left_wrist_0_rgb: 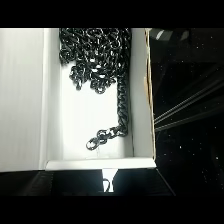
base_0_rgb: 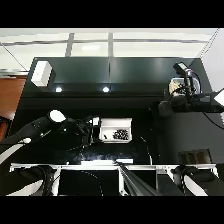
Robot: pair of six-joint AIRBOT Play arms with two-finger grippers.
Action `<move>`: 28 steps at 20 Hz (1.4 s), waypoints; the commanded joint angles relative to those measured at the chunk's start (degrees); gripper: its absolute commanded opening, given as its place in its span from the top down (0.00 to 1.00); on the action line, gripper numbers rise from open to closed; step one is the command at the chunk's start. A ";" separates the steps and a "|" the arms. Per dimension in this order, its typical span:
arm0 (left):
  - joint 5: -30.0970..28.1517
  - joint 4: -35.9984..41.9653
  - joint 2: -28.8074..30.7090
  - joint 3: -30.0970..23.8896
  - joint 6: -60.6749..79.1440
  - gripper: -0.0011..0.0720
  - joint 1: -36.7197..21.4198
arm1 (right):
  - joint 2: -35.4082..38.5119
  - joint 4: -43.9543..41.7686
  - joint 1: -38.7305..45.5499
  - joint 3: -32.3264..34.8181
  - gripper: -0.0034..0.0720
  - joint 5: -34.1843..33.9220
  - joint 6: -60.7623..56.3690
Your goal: Fold the box and place the chain.
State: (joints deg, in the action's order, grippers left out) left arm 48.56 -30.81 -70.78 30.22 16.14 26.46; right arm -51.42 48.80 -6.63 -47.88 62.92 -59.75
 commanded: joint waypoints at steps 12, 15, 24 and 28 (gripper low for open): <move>-0.83 -0.24 -0.04 0.04 -0.02 0.32 0.22 | -19.61 -7.69 -16.55 -5.03 0.02 -1.11 34.77; -0.83 -0.24 -0.02 0.04 -0.02 0.32 0.22 | -16.63 -7.34 -15.76 -5.35 0.02 1.77 35.01; -0.79 -0.24 -0.04 0.04 -0.02 0.32 0.22 | -16.59 -3.91 -23.34 0.28 0.02 -2.58 41.62; -0.52 -0.24 -0.04 0.04 -0.02 0.32 0.24 | -16.59 -3.96 -23.78 0.28 0.02 -2.29 42.21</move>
State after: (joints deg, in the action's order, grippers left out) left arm 47.75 -31.03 -70.78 30.24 16.12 26.68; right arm -68.05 44.66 -29.56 -47.92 60.99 -18.90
